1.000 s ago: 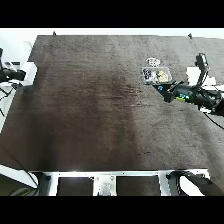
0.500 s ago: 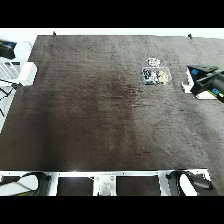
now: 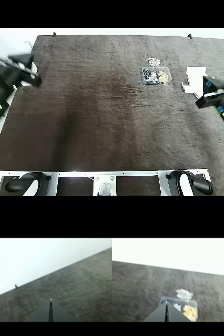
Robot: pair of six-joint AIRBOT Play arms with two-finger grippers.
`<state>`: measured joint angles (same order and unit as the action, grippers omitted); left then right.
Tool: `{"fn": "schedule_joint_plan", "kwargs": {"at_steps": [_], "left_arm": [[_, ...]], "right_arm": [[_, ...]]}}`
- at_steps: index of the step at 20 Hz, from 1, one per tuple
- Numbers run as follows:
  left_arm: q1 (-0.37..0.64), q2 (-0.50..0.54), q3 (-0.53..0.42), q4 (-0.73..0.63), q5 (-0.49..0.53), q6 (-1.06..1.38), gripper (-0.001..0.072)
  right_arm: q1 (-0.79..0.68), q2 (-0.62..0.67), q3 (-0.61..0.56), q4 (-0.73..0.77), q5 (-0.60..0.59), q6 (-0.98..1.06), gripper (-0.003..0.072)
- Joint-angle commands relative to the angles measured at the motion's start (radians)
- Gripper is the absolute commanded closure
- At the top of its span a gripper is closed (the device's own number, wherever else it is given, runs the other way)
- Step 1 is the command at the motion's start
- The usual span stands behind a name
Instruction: Fold the box and place the chain.
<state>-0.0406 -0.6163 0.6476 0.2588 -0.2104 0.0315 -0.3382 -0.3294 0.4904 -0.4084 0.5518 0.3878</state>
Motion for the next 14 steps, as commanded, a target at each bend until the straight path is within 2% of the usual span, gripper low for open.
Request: {"fn": "schedule_joint_plan", "kwargs": {"at_steps": [1, 6, 14], "left_arm": [[-0.129, 0.143, -0.225, -0.013, 0.131, 0.029, 0.0697], [-0.141, 0.167, -0.352, -0.037, 0.101, -0.035, 0.0697], [-0.141, 0.168, -0.355, -0.039, 0.114, -0.034, 0.0691]], "right_arm": [[-0.001, 0.103, -0.145, 0.0, -0.036, -0.076, 0.0678], [0.0, 0.166, -0.241, 0.0, -0.043, -0.079, 0.0675], [0.0, 0.165, -0.26, 0.0, -0.043, -0.078, 0.0675]]}}
